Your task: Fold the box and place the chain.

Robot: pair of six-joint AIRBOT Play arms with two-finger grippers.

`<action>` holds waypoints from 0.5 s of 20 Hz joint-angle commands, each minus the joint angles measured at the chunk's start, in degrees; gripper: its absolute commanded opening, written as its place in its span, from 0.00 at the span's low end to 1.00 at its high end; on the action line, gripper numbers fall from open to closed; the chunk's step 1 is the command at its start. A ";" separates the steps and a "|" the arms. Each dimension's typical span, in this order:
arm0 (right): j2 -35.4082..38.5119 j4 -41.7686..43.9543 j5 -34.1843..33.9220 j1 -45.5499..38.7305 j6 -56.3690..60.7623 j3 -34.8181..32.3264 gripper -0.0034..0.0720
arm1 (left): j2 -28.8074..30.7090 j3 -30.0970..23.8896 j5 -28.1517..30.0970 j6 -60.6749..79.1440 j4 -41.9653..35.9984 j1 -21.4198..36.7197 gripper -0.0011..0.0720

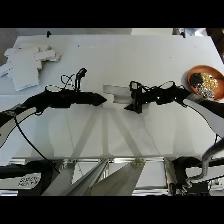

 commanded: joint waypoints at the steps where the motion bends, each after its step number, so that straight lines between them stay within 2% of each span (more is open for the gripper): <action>1: 0.02 0.02 0.02 0.07 -0.04 0.02 0.66 | 0.02 -0.04 2.71 -3.28 0.33 -1.36 0.60; 4: 0.02 0.02 0.02 0.07 -0.04 0.02 0.66 | 0.96 -0.02 3.37 -6.73 4.13 -1.51 0.59; 7: 0.02 0.02 0.02 0.07 -0.04 0.02 0.66 | 2.73 -0.02 6.45 -13.27 9.75 -1.49 0.59; 10: 0.02 0.00 0.02 0.07 -0.04 0.02 0.66 | 3.63 -0.02 8.07 -14.91 9.79 -1.51 0.58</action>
